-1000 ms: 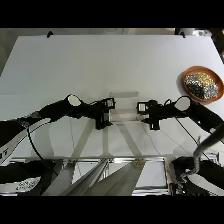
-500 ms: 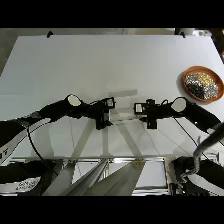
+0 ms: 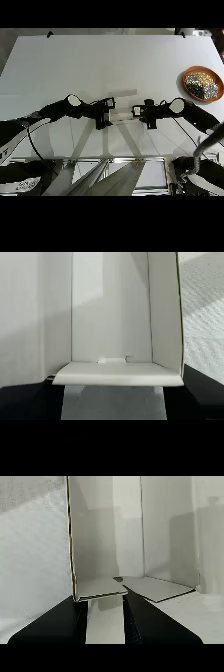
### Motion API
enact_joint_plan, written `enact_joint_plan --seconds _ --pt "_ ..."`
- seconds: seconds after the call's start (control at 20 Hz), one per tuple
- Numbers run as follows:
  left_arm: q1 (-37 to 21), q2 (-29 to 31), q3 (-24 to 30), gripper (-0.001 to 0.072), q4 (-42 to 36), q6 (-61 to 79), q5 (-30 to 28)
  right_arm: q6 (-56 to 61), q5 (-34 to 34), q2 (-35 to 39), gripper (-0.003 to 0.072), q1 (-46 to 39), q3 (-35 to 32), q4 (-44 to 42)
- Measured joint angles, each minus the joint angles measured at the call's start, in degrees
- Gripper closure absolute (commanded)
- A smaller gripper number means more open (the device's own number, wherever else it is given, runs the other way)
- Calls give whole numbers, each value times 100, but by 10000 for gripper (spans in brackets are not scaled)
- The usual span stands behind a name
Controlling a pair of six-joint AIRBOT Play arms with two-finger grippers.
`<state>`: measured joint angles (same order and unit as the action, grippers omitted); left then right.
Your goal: Fold the box and place the chain.
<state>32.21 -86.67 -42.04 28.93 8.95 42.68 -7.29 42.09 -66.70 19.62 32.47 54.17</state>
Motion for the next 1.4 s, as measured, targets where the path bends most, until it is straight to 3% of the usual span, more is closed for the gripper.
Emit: enact_joint_plan --seconds 0.15,0.4,1.4 --pt "0 0 0 700 4 11 0 42 2 0 512 -20 2 214" --pt "0 0 0 700 13 24 0 332 42 0 511 -286 2 483" --pt "0 0 0 700 2 0 0 -175 52 -2 516 -210 74 42"
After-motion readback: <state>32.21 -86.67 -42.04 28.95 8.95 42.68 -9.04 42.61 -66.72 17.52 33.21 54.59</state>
